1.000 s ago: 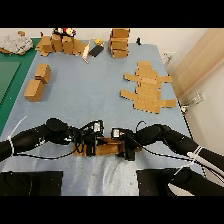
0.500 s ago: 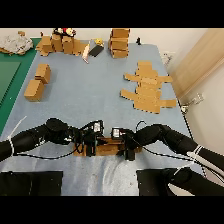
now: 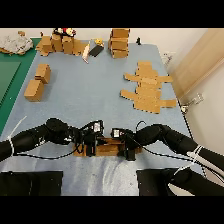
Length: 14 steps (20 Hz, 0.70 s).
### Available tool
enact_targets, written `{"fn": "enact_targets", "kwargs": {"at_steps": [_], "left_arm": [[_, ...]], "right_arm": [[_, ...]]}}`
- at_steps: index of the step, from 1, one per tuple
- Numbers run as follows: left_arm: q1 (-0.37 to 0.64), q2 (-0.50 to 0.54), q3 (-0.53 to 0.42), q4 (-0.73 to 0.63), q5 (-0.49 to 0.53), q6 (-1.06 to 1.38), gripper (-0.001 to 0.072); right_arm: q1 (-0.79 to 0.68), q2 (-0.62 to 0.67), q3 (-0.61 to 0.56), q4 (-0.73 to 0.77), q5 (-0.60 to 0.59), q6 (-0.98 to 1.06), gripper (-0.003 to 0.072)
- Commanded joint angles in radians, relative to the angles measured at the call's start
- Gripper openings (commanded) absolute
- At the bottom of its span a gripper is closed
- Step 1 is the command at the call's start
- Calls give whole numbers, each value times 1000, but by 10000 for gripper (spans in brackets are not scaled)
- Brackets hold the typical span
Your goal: Fold the box.
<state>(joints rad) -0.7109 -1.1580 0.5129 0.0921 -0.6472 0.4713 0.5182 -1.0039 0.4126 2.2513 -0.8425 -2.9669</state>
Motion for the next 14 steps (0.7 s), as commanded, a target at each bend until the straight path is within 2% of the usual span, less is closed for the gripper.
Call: {"fn": "enact_targets", "kwargs": {"at_steps": [1,2,3,14], "left_arm": [[0,0,1,0,1,0,11],[0,0,1,0,1,0,11],[0,0,1,0,1,0,11],[0,0,3,-4,11,2,11]], "right_arm": [[1,0,0,-3,-4,0,479],[1,0,0,-3,-4,1,541],[1,0,0,-3,-4,1,572],[1,0,-1,-14,-5,58,572]]}}
